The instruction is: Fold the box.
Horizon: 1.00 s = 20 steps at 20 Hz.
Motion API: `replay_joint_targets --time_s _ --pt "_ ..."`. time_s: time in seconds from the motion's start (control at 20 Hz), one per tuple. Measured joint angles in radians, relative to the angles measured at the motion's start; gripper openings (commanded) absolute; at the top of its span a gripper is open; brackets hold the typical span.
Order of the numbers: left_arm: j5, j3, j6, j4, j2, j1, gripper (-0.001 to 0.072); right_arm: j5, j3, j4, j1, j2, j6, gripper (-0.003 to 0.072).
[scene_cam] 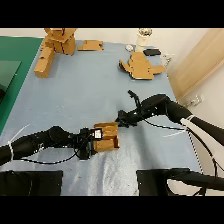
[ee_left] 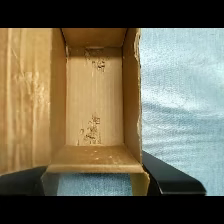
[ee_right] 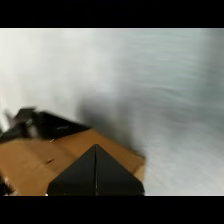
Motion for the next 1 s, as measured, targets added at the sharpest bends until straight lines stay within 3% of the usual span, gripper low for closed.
replay_joint_targets --time_s 0.15,0.4,1.0 --pt "0.0 0.0 0.0 0.0 0.0 0.0 0.0539 -0.088 0.002 0.11 0.037 -0.023 -0.247 0.0003" --pt "0.0 0.0 0.0 0.0 0.0 0.0 0.054 -0.133 -0.043 0.032 0.117 0.055 -0.387 0.0004" --pt "0.0 0.0 0.0 0.0 0.0 0.0 0.0539 0.251 -0.222 -0.331 0.36 0.393 -0.41 0.0006"
